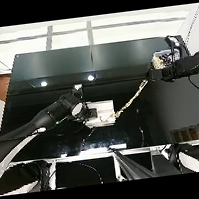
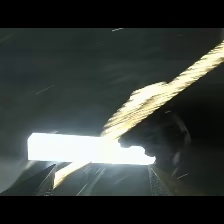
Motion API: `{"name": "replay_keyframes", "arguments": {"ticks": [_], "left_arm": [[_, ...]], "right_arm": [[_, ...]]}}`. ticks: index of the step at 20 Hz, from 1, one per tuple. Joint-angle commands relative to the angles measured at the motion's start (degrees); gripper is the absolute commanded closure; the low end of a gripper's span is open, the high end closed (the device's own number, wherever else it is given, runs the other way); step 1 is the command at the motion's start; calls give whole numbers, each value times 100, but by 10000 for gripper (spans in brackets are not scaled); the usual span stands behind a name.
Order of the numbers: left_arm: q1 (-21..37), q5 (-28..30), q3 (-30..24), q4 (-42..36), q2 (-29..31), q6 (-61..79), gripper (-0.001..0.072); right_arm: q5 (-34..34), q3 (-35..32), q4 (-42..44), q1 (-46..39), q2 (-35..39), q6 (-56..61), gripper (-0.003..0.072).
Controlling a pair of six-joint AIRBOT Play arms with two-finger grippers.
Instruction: Fold the box and place the chain.
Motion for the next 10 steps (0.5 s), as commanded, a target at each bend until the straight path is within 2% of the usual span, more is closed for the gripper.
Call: {"name": "replay_keyframes", "arguments": {"ticks": [1, 3, 5, 7, 9, 10], "left_arm": [[0, -37, 4, -24, 0, 2, 678], [0, -37, 4, -37, 0, 2, 678], [0, -37, 4, -46, 0, 2, 678], [0, -33, 4, -44, 0, 0, 677], [0, -33, 4, -44, 0, 0, 677], [0, -31, 4, -46, 0, 0, 678]], "right_arm": [[1694, -243, -667, -358, -654, 964, -17], [2149, -131, -1147, -358, -1091, 2094, -16], [2100, 125, -1641, -358, -1539, 2802, -16], [2111, 343, -1672, -358, -1843, 3115, -10], [2109, 516, -1513, -330, -2090, 3178, 95], [2151, 568, -1381, -323, -2181, 3178, 100]]}}
